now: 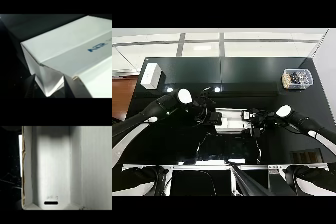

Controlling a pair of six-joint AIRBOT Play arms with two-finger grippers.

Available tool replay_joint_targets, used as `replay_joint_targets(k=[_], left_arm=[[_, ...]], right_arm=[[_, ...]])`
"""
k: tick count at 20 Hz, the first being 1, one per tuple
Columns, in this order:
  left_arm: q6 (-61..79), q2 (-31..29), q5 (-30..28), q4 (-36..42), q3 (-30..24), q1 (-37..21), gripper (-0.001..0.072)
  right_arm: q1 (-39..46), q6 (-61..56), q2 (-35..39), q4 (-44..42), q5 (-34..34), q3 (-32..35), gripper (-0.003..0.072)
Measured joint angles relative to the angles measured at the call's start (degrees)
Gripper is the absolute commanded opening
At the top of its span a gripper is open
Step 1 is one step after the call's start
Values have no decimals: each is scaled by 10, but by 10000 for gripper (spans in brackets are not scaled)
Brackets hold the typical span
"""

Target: Fold the box and place the chain.

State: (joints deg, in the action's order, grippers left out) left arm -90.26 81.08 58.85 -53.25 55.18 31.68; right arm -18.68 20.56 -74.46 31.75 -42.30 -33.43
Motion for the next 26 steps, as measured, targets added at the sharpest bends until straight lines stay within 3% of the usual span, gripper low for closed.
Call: replay_joint_targets(k=[8, 13, 15, 23, 24, 25, 26], left_arm=[[-147, 16, -12, -143, 24, 53, 402], [-242, 72, 52, -239, 99, 102, 401], [-274, 88, 81, -270, 127, 118, 348], [-322, 109, 111, -297, 162, 134, 346], [-324, 110, 113, -298, 162, 134, 260], [-330, 111, 113, -299, 163, 135, 80], [-333, 112, 112, -301, 163, 135, 23]], right_arm=[[0, 0, 0, 0, 0, 0, 407], [0, 0, 0, 0, 0, 0, 406], [0, 0, 0, 0, 0, 0, 407], [0, 0, 0, 0, 0, 0, 407], [0, 0, 0, 0, 0, 0, 407], [0, 0, 0, 0, 0, 0, 407], [0, 0, 0, 0, 0, 0, 407]])
